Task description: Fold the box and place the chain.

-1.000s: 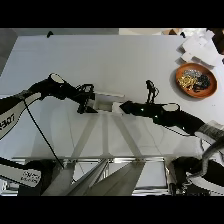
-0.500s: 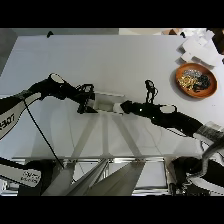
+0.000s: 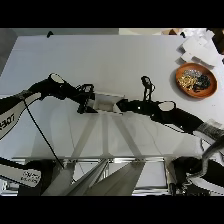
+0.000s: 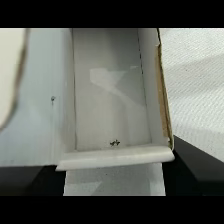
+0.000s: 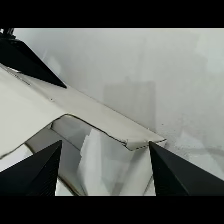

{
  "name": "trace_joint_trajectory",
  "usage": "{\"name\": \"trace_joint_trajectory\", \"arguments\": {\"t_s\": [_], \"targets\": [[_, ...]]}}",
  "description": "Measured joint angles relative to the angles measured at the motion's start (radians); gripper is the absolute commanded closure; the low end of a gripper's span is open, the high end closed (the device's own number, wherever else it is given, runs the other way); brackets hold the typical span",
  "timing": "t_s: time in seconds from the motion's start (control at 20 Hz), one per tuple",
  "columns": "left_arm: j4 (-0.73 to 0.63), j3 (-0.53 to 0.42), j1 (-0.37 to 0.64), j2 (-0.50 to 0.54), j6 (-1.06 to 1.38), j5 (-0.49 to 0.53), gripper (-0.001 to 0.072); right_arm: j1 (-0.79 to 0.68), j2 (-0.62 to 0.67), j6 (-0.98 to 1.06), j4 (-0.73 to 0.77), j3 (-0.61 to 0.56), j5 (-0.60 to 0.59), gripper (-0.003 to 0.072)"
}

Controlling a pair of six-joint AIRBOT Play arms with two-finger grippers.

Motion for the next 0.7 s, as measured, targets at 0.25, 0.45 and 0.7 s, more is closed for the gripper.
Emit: {"name": "trace_joint_trajectory", "arguments": {"t_s": [0.25,0.45,0.7], "targets": [[0.000,0.000,0.000,0.000,0.000,0.000,0.0501,0.000,0.000,0.273,-0.311,0.017,0.024,0.0074],[0.000,0.000,0.000,0.000,0.000,0.000,0.0501,0.000,0.000,0.458,-0.504,0.021,0.029,0.0075],[0.000,0.000,0.000,0.000,0.000,0.000,0.0501,0.022,-0.001,0.614,-0.689,0.052,0.040,0.0077]]}}
